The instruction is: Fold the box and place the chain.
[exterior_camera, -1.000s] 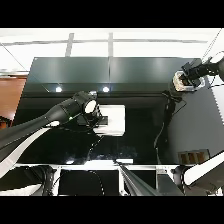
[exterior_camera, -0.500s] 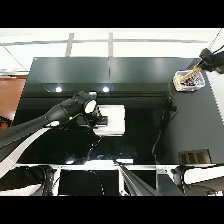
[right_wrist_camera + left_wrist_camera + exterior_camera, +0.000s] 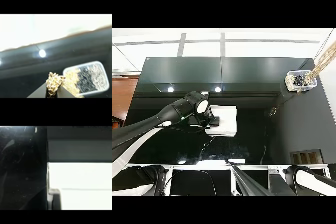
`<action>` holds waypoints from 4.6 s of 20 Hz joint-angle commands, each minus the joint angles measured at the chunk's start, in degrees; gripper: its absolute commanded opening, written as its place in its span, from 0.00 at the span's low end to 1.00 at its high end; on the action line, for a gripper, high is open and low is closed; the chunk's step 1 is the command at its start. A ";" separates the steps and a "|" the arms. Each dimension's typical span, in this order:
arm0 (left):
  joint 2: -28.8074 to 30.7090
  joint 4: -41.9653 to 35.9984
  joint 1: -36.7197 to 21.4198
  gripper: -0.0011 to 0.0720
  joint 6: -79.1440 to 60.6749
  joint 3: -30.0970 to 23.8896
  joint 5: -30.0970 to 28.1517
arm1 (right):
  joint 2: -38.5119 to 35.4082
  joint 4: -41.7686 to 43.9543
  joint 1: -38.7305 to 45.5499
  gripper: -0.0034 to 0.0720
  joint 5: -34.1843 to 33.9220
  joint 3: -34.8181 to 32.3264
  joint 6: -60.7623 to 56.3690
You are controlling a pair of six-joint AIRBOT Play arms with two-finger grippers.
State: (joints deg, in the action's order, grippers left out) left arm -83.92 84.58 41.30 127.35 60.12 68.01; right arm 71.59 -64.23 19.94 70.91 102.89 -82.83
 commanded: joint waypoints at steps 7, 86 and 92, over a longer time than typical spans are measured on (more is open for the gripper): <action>-0.02 0.00 -0.02 0.05 0.00 -0.02 0.17 | -9.29 17.31 -0.09 0.06 5.64 0.02 2.58; -0.02 0.02 -0.02 0.05 0.00 -0.02 -0.02 | 3.54 9.77 -54.84 0.07 -8.37 -37.62 -5.40; -0.02 0.00 0.00 0.05 0.42 -0.02 -0.26 | 4.66 6.99 -55.23 0.44 -4.48 -37.57 -5.40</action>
State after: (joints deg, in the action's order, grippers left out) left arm -83.92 84.58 41.30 127.50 60.10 67.94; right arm 75.83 -55.94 -35.20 64.84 65.34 -88.31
